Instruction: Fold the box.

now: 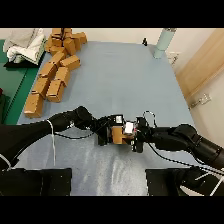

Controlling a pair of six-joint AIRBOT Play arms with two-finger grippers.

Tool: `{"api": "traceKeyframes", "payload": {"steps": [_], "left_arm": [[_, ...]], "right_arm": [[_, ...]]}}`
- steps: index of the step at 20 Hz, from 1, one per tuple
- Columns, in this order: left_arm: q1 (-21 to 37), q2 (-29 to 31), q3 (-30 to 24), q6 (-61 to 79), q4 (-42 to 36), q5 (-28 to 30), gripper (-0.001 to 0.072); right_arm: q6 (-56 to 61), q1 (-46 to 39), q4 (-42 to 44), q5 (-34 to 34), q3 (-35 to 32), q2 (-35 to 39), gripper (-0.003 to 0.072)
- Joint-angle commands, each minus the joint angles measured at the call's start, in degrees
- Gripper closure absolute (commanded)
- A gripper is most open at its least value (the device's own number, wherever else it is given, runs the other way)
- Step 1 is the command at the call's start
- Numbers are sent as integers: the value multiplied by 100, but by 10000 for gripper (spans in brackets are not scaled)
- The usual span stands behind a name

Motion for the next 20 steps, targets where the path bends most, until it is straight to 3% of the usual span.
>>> {"api": "traceKeyframes", "payload": {"steps": [1, 9, 14, 20], "left_arm": [[0, -2, 7, 0, 0, 2, 196], [0, -2, 7, 0, 0, 2, 196], [0, -2, 4, 0, 0, 2, 196], [0, -2, 7, 0, 0, 2, 196]], "right_arm": [[-354, 192, 13, 11, 0, -164, 220], [-385, 197, -50, 146, 0, -376, 219], [-382, 190, -48, 378, 0, -382, 153], [-380, 192, 26, 369, 0, -380, 154]]}}
